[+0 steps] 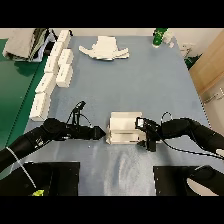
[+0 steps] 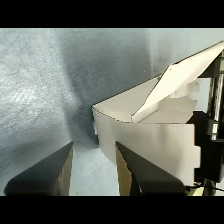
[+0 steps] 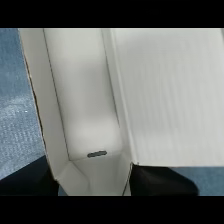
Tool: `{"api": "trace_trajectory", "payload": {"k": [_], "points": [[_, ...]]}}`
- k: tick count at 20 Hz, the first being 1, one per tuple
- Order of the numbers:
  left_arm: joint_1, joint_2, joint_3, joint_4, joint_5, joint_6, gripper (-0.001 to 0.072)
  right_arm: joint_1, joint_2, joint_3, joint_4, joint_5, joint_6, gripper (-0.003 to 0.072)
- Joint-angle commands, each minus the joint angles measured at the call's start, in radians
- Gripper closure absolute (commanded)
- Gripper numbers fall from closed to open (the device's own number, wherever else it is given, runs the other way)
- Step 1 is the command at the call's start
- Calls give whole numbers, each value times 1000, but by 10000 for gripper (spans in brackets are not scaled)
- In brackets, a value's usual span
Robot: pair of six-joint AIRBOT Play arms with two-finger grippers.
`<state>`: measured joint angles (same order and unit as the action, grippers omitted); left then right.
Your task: Fold the box.
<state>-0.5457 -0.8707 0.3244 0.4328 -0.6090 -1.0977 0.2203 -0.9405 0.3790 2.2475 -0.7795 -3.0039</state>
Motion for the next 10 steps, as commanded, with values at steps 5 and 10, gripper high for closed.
{"api": "trace_trajectory", "payload": {"k": [5,10], "points": [[-3,-3,6,-60,10,13,307,0,1,0,0,0,0,176],[-33,-3,40,-38,10,26,307,0,1,0,0,0,0,176]]}}
